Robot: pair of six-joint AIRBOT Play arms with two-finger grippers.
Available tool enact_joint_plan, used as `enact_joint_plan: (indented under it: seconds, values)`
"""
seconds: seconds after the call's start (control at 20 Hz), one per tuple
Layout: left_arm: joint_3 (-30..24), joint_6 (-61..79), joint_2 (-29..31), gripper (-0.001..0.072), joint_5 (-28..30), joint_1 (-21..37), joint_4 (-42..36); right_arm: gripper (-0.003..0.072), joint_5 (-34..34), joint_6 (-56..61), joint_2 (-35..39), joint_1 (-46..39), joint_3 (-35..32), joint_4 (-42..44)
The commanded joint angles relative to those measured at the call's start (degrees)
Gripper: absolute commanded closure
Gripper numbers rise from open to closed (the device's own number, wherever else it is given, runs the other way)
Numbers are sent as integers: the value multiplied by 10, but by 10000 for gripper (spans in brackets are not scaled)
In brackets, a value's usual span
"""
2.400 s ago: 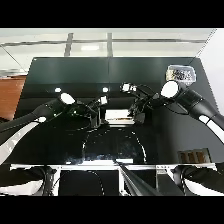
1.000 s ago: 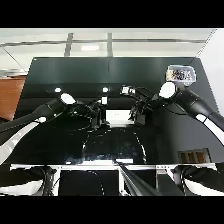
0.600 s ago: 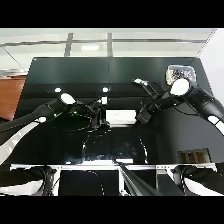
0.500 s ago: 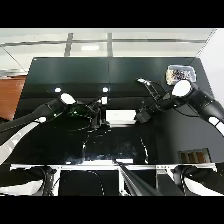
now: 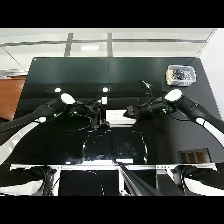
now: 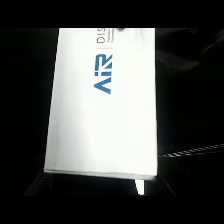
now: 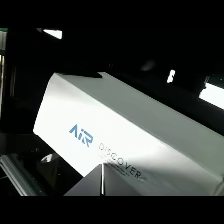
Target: Fold the box and place the chain.
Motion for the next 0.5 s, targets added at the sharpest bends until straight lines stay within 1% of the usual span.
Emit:
enact_joint_plan:
  seconds: [0.0,0.1,0.3,0.45]
  values:
    - [0,0,0,310,-1,0,-1,670,-16,22,-19,1,-3,-39]
    - [0,-1,0,309,-1,0,-1,670,-16,28,-19,1,-3,-54]
    - [0,-1,0,309,0,0,-1,670,-4,27,-11,-4,2,-45]
    - [0,-1,0,310,-3,0,-3,670,60,23,27,-39,33,-45]
